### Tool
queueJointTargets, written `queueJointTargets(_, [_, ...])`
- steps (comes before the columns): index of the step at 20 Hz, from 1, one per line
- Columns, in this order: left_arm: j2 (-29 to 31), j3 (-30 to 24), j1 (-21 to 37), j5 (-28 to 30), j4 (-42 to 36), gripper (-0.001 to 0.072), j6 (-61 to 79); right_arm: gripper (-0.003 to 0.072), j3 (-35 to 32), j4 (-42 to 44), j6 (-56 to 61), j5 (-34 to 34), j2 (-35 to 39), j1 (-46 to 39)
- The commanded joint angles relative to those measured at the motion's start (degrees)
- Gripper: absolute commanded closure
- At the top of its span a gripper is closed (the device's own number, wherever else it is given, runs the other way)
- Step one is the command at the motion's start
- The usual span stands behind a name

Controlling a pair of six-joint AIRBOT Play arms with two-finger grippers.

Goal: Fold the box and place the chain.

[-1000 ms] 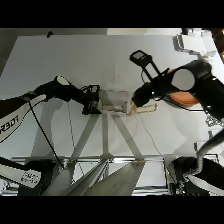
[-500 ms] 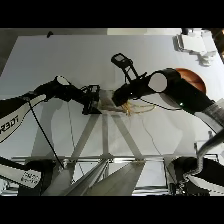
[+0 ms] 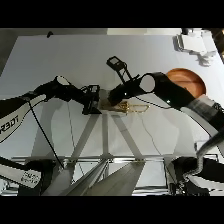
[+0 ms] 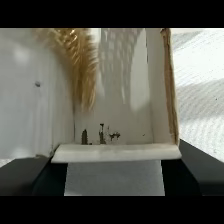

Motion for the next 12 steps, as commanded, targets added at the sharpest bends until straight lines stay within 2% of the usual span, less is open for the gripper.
queueJointTargets(1, [0.0,0.0,0.0,0.0,0.0,0.0568,0.0,0.0677,0.0,-1.9,0.0,3.2,-2.5,0.1])
queueJointTargets(3, [0.0,0.0,0.0,0.0,0.0,0.0568,0.0,0.0675,0.0,-1.9,-0.1,3.6,-2.8,0.0])
queueJointTargets(4, [0.0,0.0,0.0,0.0,0.0,0.0568,0.0,0.0625,0.0,-1.9,-0.8,4.1,-2.6,0.1])
queueJointTargets(6, [0.0,0.0,0.0,0.0,0.0,0.0568,0.0,0.0356,0.0,-1.9,-6.6,6.9,-1.3,0.0])
queueJointTargets(12, [0.0,0.0,0.0,0.0,0.0,0.0568,0.0,0.0343,0.0,-2.0,-16.8,16.0,8.6,-3.8])
